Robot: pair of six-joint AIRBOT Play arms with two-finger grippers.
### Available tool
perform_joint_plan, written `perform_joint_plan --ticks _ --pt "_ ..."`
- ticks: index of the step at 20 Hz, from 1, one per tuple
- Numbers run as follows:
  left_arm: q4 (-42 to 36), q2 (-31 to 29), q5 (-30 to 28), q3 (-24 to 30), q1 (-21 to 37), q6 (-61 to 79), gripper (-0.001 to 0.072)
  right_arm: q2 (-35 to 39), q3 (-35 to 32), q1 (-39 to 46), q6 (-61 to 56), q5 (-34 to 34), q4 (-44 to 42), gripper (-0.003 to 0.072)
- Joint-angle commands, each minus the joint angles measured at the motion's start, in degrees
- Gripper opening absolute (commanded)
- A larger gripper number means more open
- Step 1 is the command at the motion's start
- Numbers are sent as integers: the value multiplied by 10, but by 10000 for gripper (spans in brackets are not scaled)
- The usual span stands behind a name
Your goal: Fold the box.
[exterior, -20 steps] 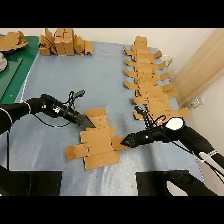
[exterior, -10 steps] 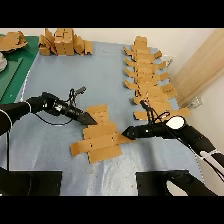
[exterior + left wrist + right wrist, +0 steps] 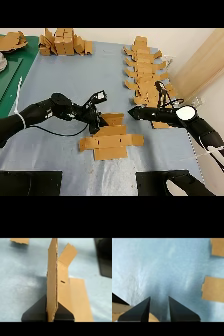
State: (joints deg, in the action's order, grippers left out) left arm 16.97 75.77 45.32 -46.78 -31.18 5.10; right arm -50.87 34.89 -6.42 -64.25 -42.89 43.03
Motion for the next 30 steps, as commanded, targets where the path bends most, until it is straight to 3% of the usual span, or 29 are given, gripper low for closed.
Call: perform_joint_plan --ticks 1,5,9,14,16,18,21,24,25,26,28,30 --pt "11 -28 -94 28 -37 52 11 1 7 1 -9 22 0 358" --pt "8 -30 -95 31 -75 109 10 1 7 1 -9 22 0 357" --pt "-55 -31 -104 49 -112 139 10 1 7 2 -9 23 0 357" --pt "-88 -56 -135 93 -116 165 10 1 7 1 -9 23 0 357" --pt "-146 -59 -150 100 -116 238 10 1 6 1 -9 24 0 350" --pt "-216 -59 -151 99 -116 313 10 1 6 1 -9 23 0 225" --pt "-217 -59 -151 100 -110 346 11 1 6 -1 -9 22 0 218" --pt "-217 -59 -150 100 -62 356 10 1 6 -1 -9 20 0 217" --pt "-217 -58 -145 100 -41 364 10 1 6 -1 -9 20 0 171" --pt "-211 -57 -130 100 -21 366 10 1 6 -1 -9 20 0 25" --pt "-175 -51 -78 100 0 355 10 1 6 -1 -9 21 0 12" --pt "-142 -35 -62 100 1 334 10 1 6 -7 -9 23 -2 6"
